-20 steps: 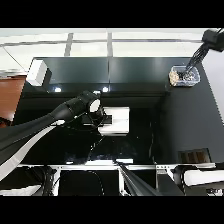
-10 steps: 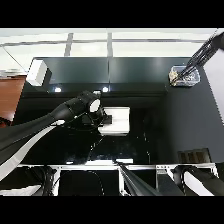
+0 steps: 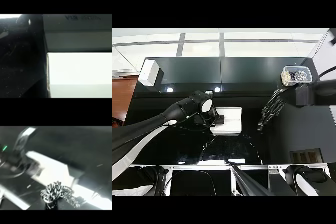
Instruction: Fold the box and place the chain.
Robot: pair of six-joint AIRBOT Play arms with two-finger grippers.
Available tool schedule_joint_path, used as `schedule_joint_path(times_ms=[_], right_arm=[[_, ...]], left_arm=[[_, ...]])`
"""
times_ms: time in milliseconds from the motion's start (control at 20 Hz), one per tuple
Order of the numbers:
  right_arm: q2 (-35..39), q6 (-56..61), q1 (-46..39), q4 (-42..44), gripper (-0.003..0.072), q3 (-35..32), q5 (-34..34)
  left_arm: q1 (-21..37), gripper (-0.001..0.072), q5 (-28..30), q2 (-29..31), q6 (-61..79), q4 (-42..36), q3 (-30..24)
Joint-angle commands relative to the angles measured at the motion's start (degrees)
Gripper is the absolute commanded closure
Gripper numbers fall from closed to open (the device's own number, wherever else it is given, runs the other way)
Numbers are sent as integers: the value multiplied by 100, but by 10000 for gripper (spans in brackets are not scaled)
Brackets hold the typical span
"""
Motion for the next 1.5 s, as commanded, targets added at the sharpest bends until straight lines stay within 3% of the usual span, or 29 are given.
schedule_joint_path(times_ms=[0, 400, 650, 1000, 1250, 1300, 1350, 1450], right_arm=[[55, -81, 382, 778, 673, -380, -208], [-341, -96, 1447, 1196, 673, -612, -1733], [-986, -94, 1947, 688, 673, -706, -1952], [-1886, -72, 2122, 507, 673, -1821, -2970], [-2269, -72, 2262, 586, 671, -1845, -3101], [-2269, -72, 2295, 588, 643, -1845, -3126], [-2267, -52, 2302, 592, 455, -1843, -3123], [-2262, -57, 2229, 568, 411, -1814, -2905]], left_arm=[[7, 685, 0, -2, 2, 2, 0], [7, 685, 0, -2, 2, 2, 0], [7, 685, 0, -2, 2, 2, 0], [7, 685, 7, -2, 2, 4, 0], [7, 685, 4, -2, 2, 2, 0], [7, 685, 7, -4, 2, 4, 0], [7, 685, 9, -4, 2, 4, 0], [7, 685, 55, -4, 2, 2, 0]])
